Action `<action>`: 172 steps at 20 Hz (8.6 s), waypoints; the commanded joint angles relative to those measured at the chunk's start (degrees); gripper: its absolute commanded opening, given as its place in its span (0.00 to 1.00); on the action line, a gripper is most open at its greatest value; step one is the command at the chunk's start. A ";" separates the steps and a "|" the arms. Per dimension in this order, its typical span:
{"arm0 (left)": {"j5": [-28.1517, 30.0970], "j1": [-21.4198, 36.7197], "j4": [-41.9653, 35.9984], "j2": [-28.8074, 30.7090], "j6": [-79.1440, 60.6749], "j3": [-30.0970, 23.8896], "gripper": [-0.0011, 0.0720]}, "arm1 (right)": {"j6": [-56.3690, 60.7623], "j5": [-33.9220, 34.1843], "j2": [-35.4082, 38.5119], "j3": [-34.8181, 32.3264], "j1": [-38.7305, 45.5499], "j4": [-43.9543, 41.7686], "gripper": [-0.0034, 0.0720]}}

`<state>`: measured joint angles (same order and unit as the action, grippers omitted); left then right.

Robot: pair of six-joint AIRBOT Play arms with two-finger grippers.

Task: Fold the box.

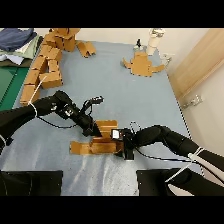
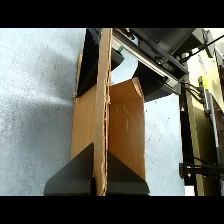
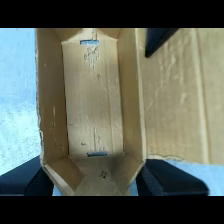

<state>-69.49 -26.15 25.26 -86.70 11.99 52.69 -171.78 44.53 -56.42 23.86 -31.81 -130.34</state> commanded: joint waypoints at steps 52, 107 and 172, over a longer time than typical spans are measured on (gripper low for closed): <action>0.59 0.07 -2.73 -0.85 -0.20 -0.02 0.03 | -0.11 -1.05 -0.76 0.00 -0.09 0.07 0.78; 24.52 -3.06 3.80 9.07 50.10 -6.34 0.03 | -0.11 -0.98 -0.76 0.00 -0.09 0.96 0.78; 32.59 -18.12 19.19 32.02 7.80 -26.93 0.41 | -0.11 -0.96 -0.76 0.00 -0.09 1.09 0.78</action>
<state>-37.60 -43.29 45.60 -54.63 18.76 25.80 -171.92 43.57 -57.19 23.83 -31.90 -129.25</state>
